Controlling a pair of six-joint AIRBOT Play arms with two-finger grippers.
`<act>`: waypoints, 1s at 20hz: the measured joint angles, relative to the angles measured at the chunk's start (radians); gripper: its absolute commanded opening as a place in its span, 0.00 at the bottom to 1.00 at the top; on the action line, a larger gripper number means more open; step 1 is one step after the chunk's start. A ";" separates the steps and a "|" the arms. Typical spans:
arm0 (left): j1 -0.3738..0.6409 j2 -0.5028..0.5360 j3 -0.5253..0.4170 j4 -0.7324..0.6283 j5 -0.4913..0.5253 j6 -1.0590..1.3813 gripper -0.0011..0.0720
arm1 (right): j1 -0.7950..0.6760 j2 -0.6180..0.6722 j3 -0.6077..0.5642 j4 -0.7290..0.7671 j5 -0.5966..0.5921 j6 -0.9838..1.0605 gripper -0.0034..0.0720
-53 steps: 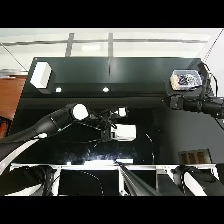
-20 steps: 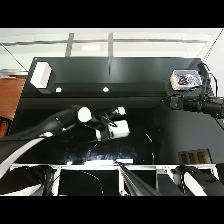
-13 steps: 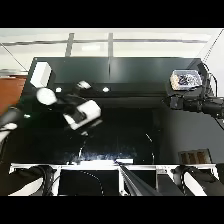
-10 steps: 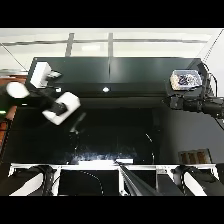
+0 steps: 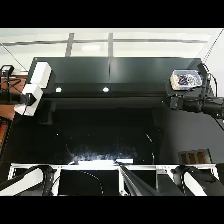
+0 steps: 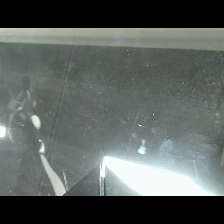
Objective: Fold the box and place the chain.
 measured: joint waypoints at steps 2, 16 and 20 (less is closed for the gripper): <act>0.007 -0.059 0.036 -0.023 0.056 0.003 0.32 | 0.000 0.000 0.000 0.000 0.004 0.006 0.09; -0.038 -0.227 0.232 -0.065 0.101 -0.031 0.99 | 0.000 0.000 0.002 -0.005 0.007 0.030 0.09; -0.080 -0.089 0.282 -0.080 0.063 -0.057 0.13 | -0.033 0.003 0.035 -0.066 0.037 0.018 0.09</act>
